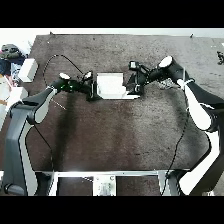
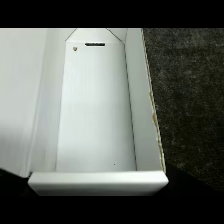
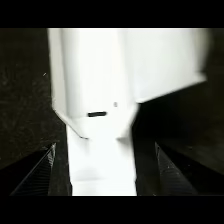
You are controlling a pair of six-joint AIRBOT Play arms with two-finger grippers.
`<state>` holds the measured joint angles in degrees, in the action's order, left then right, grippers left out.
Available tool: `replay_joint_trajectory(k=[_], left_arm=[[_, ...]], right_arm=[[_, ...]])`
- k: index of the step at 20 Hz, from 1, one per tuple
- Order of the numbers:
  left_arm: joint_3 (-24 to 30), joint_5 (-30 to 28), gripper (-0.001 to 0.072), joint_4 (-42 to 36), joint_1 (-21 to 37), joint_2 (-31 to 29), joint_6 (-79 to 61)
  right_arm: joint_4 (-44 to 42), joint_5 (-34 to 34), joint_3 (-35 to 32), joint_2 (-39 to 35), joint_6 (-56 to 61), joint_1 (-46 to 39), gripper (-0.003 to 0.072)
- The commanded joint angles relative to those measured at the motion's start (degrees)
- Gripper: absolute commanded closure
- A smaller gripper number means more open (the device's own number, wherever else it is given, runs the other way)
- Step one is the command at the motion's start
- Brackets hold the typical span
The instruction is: Fold the box and place the chain.
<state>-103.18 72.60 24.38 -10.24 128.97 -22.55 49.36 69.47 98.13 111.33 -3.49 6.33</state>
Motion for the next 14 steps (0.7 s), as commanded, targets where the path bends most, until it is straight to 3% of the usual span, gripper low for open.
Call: replay_joint_trajectory(k=[1, 3, 4, 5, 7, 8, 9, 14], left_arm=[[0.0, 0.0, 0.0304, 0.0, 0.0, 0.0, 0.0], [0.0, 0.0, 0.0305, 0.0, 0.0, 0.0, 0.0], [0.0, 0.0, 0.0304, 0.0, 0.0, 0.0, 0.0], [0.0, 0.0, 0.0304, 0.0, 0.0, 0.0, 0.0], [0.0, 0.0, 0.0304, 0.0, 0.0, 0.0, 0.0], [0.0, 0.0, 0.0304, 0.0, 0.0, 0.0, 0.0], [0.0, 0.0, 0.0304, 0.0, 0.0, 0.0, 0.0], [0.0, 0.0, 0.0304, 0.0, 0.0, 0.0, 0.0]], right_arm=[[1.0, -4.2, -0.2, 2.3, -1.5, 2.0, -0.0029], [1.0, -5.8, -0.2, 2.8, -1.5, 2.9, -0.0018], [1.0, -6.0, -0.2, 2.9, -1.5, 3.1, 0.0129], [1.0, -5.9, -0.2, 2.9, -1.4, 3.2, 0.0224], [0.4, -5.9, -0.2, 2.9, -1.4, 3.3, 0.0223], [0.2, -5.9, -0.2, 2.9, -1.4, 3.3, 0.0325], [-0.3, -5.7, -0.2, 2.9, -1.4, 3.4, 0.049], [-4.5, -4.3, -0.2, 2.9, -1.4, 3.5, 0.0492]])
